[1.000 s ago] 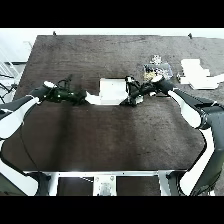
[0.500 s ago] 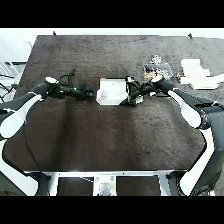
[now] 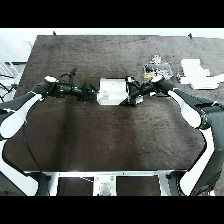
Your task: Fold the box and place the chain.
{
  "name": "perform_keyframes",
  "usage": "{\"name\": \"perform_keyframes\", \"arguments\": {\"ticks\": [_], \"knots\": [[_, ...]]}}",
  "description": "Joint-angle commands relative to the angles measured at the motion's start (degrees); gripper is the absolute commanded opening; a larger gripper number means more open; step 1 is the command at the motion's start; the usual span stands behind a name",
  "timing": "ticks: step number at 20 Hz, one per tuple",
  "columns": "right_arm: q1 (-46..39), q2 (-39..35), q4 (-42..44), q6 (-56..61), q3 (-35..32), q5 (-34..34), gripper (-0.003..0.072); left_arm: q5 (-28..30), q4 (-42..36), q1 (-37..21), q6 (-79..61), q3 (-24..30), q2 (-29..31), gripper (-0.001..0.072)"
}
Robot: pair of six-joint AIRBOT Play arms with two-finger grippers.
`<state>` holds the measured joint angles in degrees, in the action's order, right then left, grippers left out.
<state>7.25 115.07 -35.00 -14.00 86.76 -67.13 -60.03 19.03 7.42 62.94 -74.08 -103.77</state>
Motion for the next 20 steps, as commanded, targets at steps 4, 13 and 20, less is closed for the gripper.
{"name": "perform_keyframes", "arguments": {"ticks": [4, 13, 20], "knots": [[0.04, -0.02, 0.00, 0.00, -0.02, -0.02, 0.0584, -1.92, -0.09, 0.74, 1.84, -0.07, 0.02, 0.0471], [0.04, -0.02, 0.00, 0.00, -0.02, -0.02, 0.0584, -1.27, 14.69, 4.74, 12.57, -7.85, 0.13, 0.0470], [0.04, -0.02, 0.00, 0.00, -0.02, -0.02, 0.0584, 0.17, 20.65, 7.54, 18.95, -10.51, 0.13, 0.0449]]}}
